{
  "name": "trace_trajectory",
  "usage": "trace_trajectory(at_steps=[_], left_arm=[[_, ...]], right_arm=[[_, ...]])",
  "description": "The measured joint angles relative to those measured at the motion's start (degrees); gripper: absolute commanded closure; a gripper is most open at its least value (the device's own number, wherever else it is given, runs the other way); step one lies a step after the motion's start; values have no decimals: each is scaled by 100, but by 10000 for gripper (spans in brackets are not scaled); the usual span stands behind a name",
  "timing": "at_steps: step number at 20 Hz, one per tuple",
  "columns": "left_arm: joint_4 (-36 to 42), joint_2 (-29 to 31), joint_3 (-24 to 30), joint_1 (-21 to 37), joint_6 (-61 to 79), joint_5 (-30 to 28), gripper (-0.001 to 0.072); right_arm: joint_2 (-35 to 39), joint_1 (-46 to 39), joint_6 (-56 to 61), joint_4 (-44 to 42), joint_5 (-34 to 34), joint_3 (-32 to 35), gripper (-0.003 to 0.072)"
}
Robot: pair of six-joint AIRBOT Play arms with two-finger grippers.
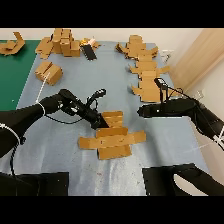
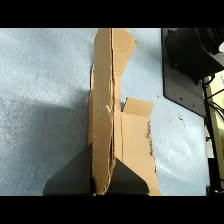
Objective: Fold the box.
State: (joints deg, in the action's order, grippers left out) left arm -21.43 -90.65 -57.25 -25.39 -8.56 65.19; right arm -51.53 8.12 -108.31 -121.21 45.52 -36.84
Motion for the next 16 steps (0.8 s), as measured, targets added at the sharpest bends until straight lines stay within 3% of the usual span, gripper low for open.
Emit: trace_trajectory(at_steps=[7, 16], left_arm=[[70, 31, 111, 0, 90, -11, 698], [155, 688, 669, -302, 645, -802, 698]], right_arm=[[142, 201, 142, 409, 0, 2, 683], [153, 225, 179, 487, -85, 2, 684]])
